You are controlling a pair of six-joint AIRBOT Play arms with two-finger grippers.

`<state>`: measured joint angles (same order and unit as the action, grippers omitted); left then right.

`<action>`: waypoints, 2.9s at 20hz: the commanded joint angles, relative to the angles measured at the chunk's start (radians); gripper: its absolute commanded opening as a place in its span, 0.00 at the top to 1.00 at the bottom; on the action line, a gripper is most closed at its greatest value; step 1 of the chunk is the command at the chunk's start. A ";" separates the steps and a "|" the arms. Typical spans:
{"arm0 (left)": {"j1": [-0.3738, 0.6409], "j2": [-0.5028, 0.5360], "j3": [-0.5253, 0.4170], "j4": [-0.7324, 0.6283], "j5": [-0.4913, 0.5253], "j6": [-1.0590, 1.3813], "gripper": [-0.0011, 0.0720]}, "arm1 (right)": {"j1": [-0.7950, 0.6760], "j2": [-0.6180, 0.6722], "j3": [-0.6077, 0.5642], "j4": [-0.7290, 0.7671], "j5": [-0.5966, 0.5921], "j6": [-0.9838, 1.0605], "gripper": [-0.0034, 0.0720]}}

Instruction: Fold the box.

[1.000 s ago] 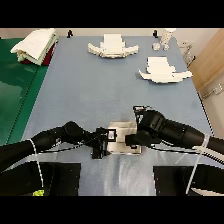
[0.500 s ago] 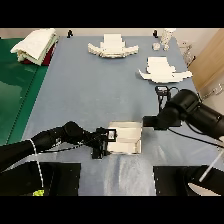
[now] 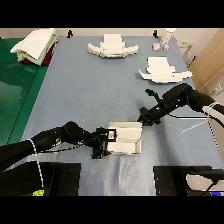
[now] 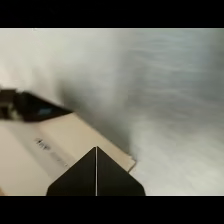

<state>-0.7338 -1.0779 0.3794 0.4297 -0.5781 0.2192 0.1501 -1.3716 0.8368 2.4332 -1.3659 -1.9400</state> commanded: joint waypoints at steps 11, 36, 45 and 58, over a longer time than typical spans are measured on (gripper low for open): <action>0.000 0.000 0.001 0.000 0.000 0.000 0.38 | 0.367 0.259 -0.163 -0.027 0.317 -0.446 0.95; 0.000 0.000 0.001 0.000 0.000 0.000 0.38 | 0.737 0.579 -0.449 -0.176 0.821 -0.855 0.22; 0.000 0.000 0.001 0.000 0.000 0.000 0.38 | 0.737 0.560 -0.449 -0.223 0.859 -0.855 0.23; 0.000 0.000 0.001 0.000 0.000 0.000 0.38 | 0.742 0.638 -0.441 -0.240 0.865 -0.855 0.29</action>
<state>-0.7338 -1.0779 0.3798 0.4294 -0.5785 0.2180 0.8909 -0.7547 0.3943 2.1944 -0.5011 -2.7953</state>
